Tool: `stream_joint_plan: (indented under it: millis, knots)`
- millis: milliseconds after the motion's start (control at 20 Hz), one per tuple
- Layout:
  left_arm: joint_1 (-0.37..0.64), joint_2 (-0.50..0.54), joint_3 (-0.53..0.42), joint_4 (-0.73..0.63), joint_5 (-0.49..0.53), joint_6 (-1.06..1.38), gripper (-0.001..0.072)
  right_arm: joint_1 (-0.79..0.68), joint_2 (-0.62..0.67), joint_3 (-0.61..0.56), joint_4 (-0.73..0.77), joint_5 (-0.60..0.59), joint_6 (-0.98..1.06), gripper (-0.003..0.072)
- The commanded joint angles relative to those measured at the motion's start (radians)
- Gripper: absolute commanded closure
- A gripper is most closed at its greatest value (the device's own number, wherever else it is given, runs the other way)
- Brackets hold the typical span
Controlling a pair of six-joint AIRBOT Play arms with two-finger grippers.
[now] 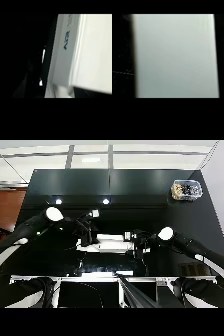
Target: Fold the box and place the chain.
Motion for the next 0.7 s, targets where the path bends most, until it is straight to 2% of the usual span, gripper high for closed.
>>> stream_joint_plan:
  millis: [0, 50, 100, 200, 300, 400, 500, 600, 650]
  knots:
    - [0.059, 0.097, 0.020, 0.142, -0.154, -0.292, 0.0274, 0.001, -0.001, -0.001, 0.000, 0.000, 0.000, 0.0247]
    - [0.071, 0.109, 0.021, 0.140, -0.213, -0.342, 0.0538, 0.001, -0.001, -0.001, 0.000, 0.000, 0.000, 0.0247]
    - [0.071, 0.109, 0.021, 0.139, -0.282, -0.358, 0.0683, 0.001, -0.001, -0.001, 0.000, 0.000, 0.000, 0.0247]
    - [0.040, 0.097, 0.014, 0.075, -0.418, -0.360, 0.0686, 0.001, -0.001, -0.001, 0.000, 0.000, 0.000, 0.0247]
    - [-0.020, 0.095, -0.014, -0.058, -0.414, -0.344, 0.0685, 0.001, -0.001, -0.001, 0.000, 0.000, 0.000, 0.0247]
    - [-0.050, 0.095, -0.029, -0.181, -0.286, -0.273, 0.0685, 0.001, -0.001, -0.001, 0.000, 0.000, 0.000, 0.0247]
    - [-0.049, 0.084, -0.039, -0.305, -0.044, -0.269, 0.0685, 0.001, -0.001, -0.001, 0.000, 0.000, 0.000, 0.0247]
    - [-0.049, 0.064, -0.041, -0.345, 0.226, -0.269, 0.0685, 0.001, -0.001, -0.001, 0.000, 0.000, 0.000, 0.0247]
    - [-0.049, 0.053, -0.041, -0.355, 0.327, -0.269, 0.0685, 0.001, -0.001, -0.001, 0.000, 0.000, 0.000, 0.0247]
